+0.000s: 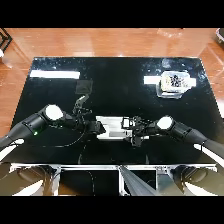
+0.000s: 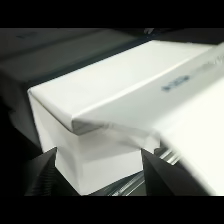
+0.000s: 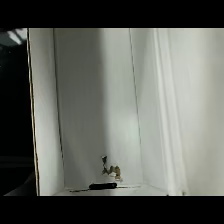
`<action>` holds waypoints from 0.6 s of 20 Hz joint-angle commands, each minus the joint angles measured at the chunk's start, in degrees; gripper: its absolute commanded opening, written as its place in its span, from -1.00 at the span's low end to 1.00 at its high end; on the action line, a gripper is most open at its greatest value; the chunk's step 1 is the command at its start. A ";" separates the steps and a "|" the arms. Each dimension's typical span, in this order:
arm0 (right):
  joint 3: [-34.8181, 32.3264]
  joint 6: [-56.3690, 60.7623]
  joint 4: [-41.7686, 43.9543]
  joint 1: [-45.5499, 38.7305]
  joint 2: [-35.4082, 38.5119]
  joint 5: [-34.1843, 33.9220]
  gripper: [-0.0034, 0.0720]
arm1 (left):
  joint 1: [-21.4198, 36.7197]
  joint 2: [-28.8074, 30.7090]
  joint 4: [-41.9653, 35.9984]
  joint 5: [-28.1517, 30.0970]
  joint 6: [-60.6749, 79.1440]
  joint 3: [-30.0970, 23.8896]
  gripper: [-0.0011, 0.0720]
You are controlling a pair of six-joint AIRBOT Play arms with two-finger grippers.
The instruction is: Fold the box and place the chain.
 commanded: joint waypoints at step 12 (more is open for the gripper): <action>-0.02 0.63 -1.60 0.81 -0.09 -0.46 0.23 | -3.37 0.04 6.29 4.17 -10.43 0.24 0.69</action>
